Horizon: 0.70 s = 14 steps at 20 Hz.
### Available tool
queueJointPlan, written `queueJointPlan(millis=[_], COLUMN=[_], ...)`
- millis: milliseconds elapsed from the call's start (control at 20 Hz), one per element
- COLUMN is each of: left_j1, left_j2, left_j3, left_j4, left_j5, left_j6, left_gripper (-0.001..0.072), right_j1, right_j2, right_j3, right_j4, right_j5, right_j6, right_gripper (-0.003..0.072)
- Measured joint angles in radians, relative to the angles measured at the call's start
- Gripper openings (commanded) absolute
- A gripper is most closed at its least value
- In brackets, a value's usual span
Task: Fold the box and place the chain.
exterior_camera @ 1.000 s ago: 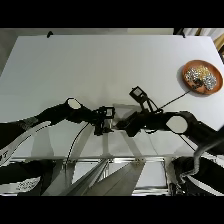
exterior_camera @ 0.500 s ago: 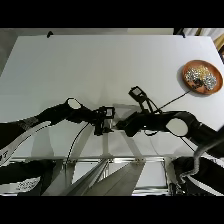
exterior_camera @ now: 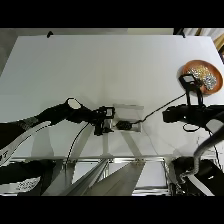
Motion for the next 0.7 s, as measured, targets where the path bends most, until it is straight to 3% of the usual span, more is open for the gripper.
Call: queueJointPlan(millis=[300,700], left_j1=[0.0,0.0], left_j2=[0.0,0.0], left_j3=[0.0,0.0], left_j4=[0.0,0.0], left_j5=[0.0,0.0], left_j6=[0.0,0.0], left_gripper=[0.0031,0.0031], right_j1=[-0.134,-0.161], right_j2=[-0.23,-0.5], right_j3=[0.001,0.04], right_j4=[-0.051,-0.056], right_j5=[-0.104,-0.271], right_j6=[-0.007,-0.006], right_gripper=[0.0233,0.0221])
